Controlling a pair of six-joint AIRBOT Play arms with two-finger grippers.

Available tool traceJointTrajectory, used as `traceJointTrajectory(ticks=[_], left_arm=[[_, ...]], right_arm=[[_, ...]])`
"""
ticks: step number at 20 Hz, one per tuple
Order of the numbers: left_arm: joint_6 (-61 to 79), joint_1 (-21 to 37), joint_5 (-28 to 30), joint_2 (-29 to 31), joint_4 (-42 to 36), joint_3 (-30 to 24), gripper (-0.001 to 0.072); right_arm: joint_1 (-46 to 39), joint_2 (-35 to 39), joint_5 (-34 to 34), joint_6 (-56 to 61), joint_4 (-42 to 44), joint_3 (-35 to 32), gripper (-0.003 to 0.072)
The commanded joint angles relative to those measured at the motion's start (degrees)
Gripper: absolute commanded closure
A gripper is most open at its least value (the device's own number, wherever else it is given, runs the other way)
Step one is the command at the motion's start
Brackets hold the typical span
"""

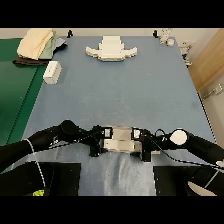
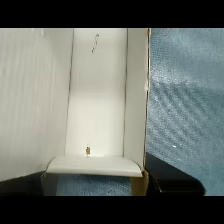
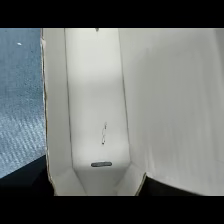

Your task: Fold the box.

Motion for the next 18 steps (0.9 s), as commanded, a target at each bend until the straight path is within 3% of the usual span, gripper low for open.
traceJointTrajectory(ticks=[1,7,10,13,16,18], left_arm=[[0.0,0.0,0.0,0.0,0.0,0.0,0.0298],[0.0,0.0,0.0,0.0,0.0,0.0,0.0298],[0.0,0.0,0.0,0.0,0.0,0.0,0.0298],[0.0,0.0,0.0,0.0,0.0,0.0,0.0298],[0.0,0.0,0.0,0.0,0.0,0.0,0.0299],[0.0,0.0,0.0,0.0,0.0,0.0,0.0299]], right_arm=[[-0.1,0.7,1.2,5.6,-3.0,0.2,-0.0032],[-0.1,7.6,9.3,23.5,-16.6,4.2,-0.0032],[-0.1,12.9,16.6,40.2,-25.0,8.3,-0.0031],[0.0,17.3,23.6,61.1,-24.7,13.3,-0.0005],[0.0,18.9,25.1,80.4,-17.6,15.8,0.0183],[0.0,17.5,22.9,85.1,-10.7,15.8,0.0667]])
